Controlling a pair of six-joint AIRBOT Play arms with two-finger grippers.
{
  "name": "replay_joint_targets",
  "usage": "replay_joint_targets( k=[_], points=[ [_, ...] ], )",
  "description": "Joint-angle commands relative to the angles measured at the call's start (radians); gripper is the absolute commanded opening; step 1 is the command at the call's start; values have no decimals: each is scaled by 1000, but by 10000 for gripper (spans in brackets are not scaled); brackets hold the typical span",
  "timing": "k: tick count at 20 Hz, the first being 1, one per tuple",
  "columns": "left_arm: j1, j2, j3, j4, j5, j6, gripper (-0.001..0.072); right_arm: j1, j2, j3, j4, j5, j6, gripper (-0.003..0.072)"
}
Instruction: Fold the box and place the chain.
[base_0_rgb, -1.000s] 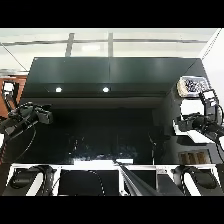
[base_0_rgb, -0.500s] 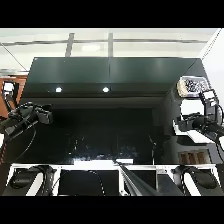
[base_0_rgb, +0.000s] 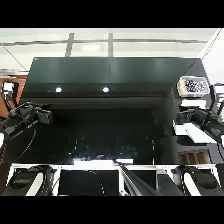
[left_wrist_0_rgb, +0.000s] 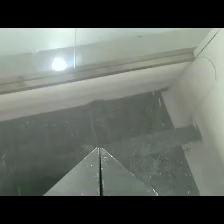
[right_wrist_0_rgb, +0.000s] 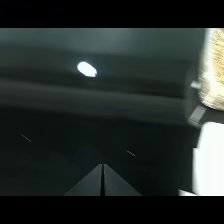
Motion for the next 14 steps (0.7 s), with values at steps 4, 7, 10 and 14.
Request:
replay_joint_targets(
  k=[4, 7, 10, 14],
  points=[
    [0, -14, 0, -135, 277, -3, 27, -4, -31, 0, 100, -214, 19, 701],
    [0, -14, 0, -187, 390, -4, 27, -74, -109, 14, 39, -220, 122, 720],
    [1, -14, 0, -184, 457, -3, 37, -267, -261, 141, -170, -82, 269, 720],
    [0, -19, -4, -182, 404, -3, 706, -585, -514, 401, -340, 96, 285, 720]
  ],
)
